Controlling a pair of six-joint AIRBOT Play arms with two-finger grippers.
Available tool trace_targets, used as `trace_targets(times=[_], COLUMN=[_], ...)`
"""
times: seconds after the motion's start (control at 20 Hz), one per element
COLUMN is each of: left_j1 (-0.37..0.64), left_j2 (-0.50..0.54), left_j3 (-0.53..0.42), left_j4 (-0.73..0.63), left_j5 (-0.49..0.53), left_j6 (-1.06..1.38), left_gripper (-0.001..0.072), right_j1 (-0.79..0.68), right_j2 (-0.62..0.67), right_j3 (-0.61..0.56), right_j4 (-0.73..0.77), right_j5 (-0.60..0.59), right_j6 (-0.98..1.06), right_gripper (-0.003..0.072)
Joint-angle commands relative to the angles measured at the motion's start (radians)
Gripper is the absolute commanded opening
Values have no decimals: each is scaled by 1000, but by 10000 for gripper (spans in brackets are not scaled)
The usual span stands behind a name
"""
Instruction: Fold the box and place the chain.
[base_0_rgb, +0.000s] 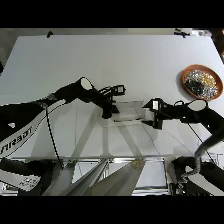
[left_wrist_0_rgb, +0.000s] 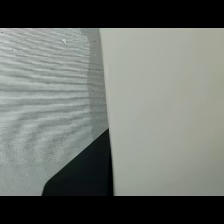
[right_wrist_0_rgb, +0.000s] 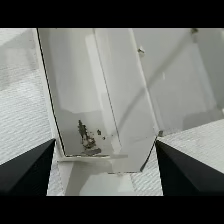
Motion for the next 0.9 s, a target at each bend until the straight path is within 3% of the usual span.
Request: trace_targets(times=[0.0,0.85], left_j1=[0,0], left_j2=[0,0], left_j3=[0,0], left_j4=[0,0], left_j5=[0,0], left_j6=[0,-1], left_gripper=[11,11], right_j1=[22,83], right_j2=[-8,-120], right_j3=[1,1], right_j4=[4,0], right_j5=[5,-17], right_j6=[-24,-79], right_gripper=[665,691])
